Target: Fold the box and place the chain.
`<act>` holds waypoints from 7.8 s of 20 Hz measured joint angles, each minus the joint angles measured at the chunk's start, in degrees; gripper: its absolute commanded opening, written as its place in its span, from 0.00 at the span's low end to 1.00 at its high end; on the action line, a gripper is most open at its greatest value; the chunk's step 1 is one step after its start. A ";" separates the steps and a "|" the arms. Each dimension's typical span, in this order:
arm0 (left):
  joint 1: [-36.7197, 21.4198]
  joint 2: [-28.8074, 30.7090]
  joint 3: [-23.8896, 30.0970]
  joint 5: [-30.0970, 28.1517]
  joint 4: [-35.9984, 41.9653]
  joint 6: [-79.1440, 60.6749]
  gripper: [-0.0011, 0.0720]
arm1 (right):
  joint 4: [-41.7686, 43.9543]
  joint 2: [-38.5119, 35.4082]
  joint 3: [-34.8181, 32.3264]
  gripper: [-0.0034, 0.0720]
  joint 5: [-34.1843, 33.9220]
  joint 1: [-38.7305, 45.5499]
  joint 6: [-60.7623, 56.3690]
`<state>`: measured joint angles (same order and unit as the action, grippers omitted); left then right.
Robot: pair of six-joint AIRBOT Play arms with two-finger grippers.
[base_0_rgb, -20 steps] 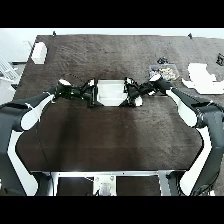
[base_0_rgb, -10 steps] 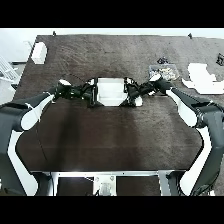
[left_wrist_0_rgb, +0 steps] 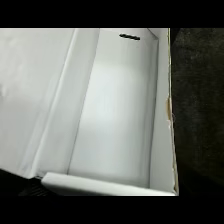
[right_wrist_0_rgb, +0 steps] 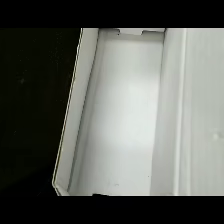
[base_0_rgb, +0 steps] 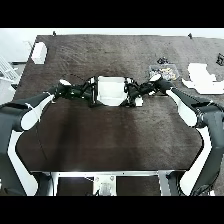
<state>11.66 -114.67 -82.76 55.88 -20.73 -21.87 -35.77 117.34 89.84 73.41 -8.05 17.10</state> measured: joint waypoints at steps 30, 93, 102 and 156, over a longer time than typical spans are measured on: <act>0.00 -1.27 -2.51 4.35 -1.44 -3.78 1.00 | -0.28 -0.02 -0.04 0.72 0.50 -0.09 0.11; 0.92 -1.44 -2.56 3.56 -3.91 -2.12 0.57 | 3.67 -11.98 -0.22 0.06 13.77 9.94 -11.21; 0.94 -1.44 -2.56 3.50 -3.98 -0.94 0.57 | 14.88 -8.66 -0.46 0.06 8.92 4.24 -15.54; 0.90 -1.40 -2.54 4.26 -4.66 3.37 0.57 | -15.41 -19.76 -7.04 1.00 -6.36 3.37 -29.35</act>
<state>12.56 -116.07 -85.30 60.14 -25.39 -18.50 -51.18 97.58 82.81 67.05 -4.69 -12.25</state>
